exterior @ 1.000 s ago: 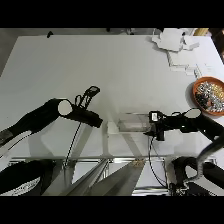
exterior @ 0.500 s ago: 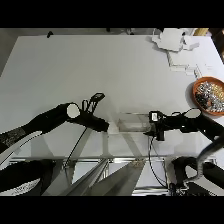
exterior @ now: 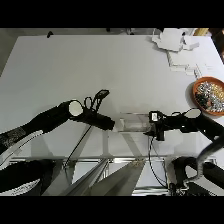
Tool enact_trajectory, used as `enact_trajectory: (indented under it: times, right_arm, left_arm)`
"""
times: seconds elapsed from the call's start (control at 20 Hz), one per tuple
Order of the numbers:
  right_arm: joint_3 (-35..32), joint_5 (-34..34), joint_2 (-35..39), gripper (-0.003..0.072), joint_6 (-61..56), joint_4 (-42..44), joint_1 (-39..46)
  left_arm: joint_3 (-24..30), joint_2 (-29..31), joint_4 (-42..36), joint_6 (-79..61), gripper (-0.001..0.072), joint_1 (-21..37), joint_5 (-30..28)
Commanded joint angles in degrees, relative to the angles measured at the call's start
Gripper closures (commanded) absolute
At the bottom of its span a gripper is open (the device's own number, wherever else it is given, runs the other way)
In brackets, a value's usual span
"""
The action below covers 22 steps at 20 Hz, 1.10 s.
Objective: Fold the box and place the chain.
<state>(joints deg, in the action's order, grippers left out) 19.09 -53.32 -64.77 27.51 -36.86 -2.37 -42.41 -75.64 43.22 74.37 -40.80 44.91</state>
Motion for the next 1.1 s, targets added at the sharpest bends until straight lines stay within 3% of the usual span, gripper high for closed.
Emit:
enact_trajectory:
  times: [0.0,0.15,0.25,0.8,0.9,1.05]
  right_arm:
    - [0.0,-0.02,0.0,0.0252,-0.02,0.0,0.04]
    - [0.0,0.0,0.0,0.0252,-0.02,0.0,0.04]
    - [0.0,-0.02,0.0,0.0252,-0.02,0.0,0.04]
    - [0.0,-0.02,0.0,0.0252,-0.04,0.0,0.04]
    - [0.0,-0.02,0.0,0.0252,-0.02,0.0,0.04]
    - [0.0,0.0,0.0,0.0252,-0.02,0.0,0.04]
  left_arm:
    - [-0.94,0.04,-0.55,0.04,0.0619,-1.11,-0.13]
    - [-0.96,0.04,-1.27,0.04,0.0617,-1.46,-0.15]
    - [-1.18,0.04,-2.1,0.02,0.0553,-1.68,-0.11]
    - [-2.25,0.04,-2.75,0.02,0.0547,-1.84,-0.11]
    - [-2.62,0.04,-2.75,0.02,0.043,-2.19,0.11]
    - [-2.71,-0.09,-2.45,0.04,0.0431,-2.86,0.02]
